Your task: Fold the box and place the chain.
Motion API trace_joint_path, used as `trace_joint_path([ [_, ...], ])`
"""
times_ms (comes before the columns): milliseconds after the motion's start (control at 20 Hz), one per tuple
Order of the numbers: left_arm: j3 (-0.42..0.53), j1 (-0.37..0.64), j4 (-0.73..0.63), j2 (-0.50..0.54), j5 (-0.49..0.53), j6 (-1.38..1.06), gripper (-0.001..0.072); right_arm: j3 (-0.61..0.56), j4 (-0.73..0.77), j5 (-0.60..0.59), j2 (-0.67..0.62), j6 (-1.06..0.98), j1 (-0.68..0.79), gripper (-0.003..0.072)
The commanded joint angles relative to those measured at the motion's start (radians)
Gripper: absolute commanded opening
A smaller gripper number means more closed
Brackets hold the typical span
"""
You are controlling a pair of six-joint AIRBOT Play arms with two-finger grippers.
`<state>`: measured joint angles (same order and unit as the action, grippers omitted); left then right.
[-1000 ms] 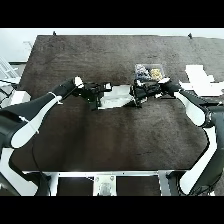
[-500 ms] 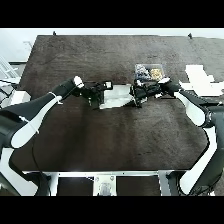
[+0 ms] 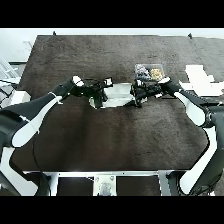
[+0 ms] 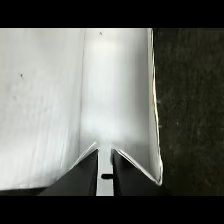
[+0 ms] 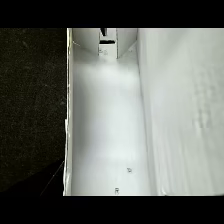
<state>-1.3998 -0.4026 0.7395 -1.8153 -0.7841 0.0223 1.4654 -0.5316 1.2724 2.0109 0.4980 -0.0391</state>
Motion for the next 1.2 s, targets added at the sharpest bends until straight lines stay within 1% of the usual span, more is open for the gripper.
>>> trace_joint_path([
  [0, -0.001, 0.0, -0.053, -0.016, 0.018, -0.042, 0.0215, 0.0, 0.0, 0.002, 0.0, 0.001, -0.001, 0.0506],
  [50, -0.001, 0.0, -0.053, -0.019, 0.018, -0.042, 0.0292, 0.0, 0.0, 0.002, 0.0, 0.001, -0.001, 0.0506],
  [150, -0.001, 0.0, -0.053, -0.019, 0.019, -0.043, 0.029, 0.0, 0.0, 0.002, 0.0, 0.001, -0.001, 0.0506],
  [200, -0.001, 0.0, -0.053, -0.019, 0.021, -0.052, 0.0325, 0.0, 0.0, 0.002, 0.0, 0.001, -0.001, 0.0506],
  [250, -0.001, 0.0, -0.053, -0.02, 0.027, -0.056, 0.041, 0.0, 0.0, 0.002, 0.0, 0.001, -0.001, 0.0506],
  [300, -0.001, 0.0, -0.053, -0.019, 0.036, -0.057, 0.0425, 0.0, 0.0, 0.002, 0.0, 0.001, -0.001, 0.0506],
  [500, -0.001, 0.0, -0.057, -0.019, 0.063, -0.111, 0.0427, 0.0, 0.0, 0.002, 0.0, 0.001, -0.001, 0.0506],
  [550, -0.001, 0.0, -0.064, -0.019, 0.071, -0.138, 0.0439, 0.0, 0.0, 0.002, 0.0, 0.001, -0.001, 0.0506],
  [600, -0.001, 0.0, -0.074, -0.019, 0.082, -0.155, 0.0529, 0.0, 0.0, 0.002, 0.0, 0.001, -0.001, 0.0506],
  [650, -0.001, 0.0, -0.085, -0.02, 0.095, -0.155, 0.0536, 0.0, 0.0, 0.002, 0.0, 0.001, -0.001, 0.0506],
  [850, -0.001, 0.0, -0.09, -0.019, 0.095, -0.162, 0.0534, 0.0, 0.0, 0.002, 0.0, 0.001, -0.001, 0.0506],
  [1000, -0.001, 0.0, -0.089, -0.019, 0.067, -0.159, 0.0531, 0.0, 0.0, 0.002, 0.0, 0.001, -0.001, 0.0506],
  [1050, -0.001, 0.001, -0.089, -0.019, 0.056, -0.159, 0.0457, 0.0, 0.0, 0.002, 0.0, 0.001, -0.001, 0.0506],
  [1100, -0.001, 0.005, -0.088, -0.018, 0.043, -0.159, 0.0348, 0.0, 0.0, 0.002, 0.0, 0.001, -0.001, 0.0506],
  [1150, -0.001, 0.012, -0.085, -0.016, 0.034, -0.16, 0.0348, 0.0, 0.0, 0.002, 0.0, 0.001, -0.001, 0.0506],
])
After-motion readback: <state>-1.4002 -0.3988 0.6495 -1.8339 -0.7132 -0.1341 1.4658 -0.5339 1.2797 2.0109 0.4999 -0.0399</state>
